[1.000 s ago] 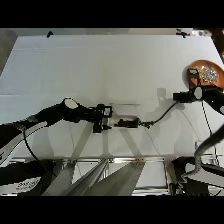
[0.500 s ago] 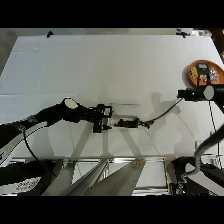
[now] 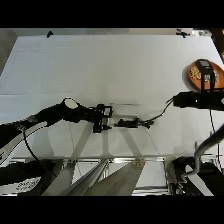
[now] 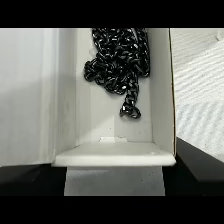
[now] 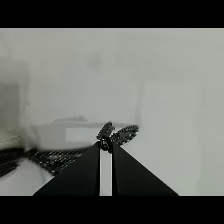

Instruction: Fold the box and place the chain.

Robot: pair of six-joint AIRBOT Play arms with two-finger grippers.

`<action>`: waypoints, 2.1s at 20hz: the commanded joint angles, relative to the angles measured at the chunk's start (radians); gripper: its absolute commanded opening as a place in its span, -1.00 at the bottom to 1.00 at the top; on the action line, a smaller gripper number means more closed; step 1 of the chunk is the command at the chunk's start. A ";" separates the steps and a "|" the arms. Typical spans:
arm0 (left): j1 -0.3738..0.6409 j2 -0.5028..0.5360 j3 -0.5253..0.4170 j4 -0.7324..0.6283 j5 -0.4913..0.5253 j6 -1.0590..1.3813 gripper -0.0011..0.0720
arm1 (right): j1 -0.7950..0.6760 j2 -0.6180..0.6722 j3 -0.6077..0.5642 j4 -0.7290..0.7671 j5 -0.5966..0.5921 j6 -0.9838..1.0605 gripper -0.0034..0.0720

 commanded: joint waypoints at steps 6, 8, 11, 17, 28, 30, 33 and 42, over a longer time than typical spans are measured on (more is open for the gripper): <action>0.001 0.001 0.000 0.000 0.000 0.000 0.06 | 0.368 0.053 0.000 0.124 0.090 -0.056 -0.88; 0.001 0.001 0.000 0.000 0.000 0.000 0.06 | 0.435 0.015 0.000 0.124 0.026 -0.056 -0.88; 0.001 0.001 0.000 0.000 0.000 0.000 0.06 | 0.530 -0.072 0.000 0.125 -0.063 -0.056 -0.88; 0.001 0.001 0.000 0.000 0.000 0.000 0.06 | 0.616 -0.299 0.000 0.124 -0.267 -0.063 -0.88; 0.001 0.001 0.000 0.000 0.000 0.000 0.06 | 0.613 -0.379 0.001 0.123 -0.274 -0.063 -0.28; 0.001 0.001 0.000 0.000 0.000 0.000 0.06 | 0.579 -0.314 0.001 0.095 -0.243 -0.063 -0.28; 0.001 0.001 0.000 0.000 0.000 0.000 0.06 | 0.483 -0.194 0.001 -0.059 -0.141 -0.077 -0.31; 0.001 0.001 0.000 0.000 0.000 0.000 0.06 | 0.316 -0.249 0.001 -0.049 0.162 -0.739 -0.28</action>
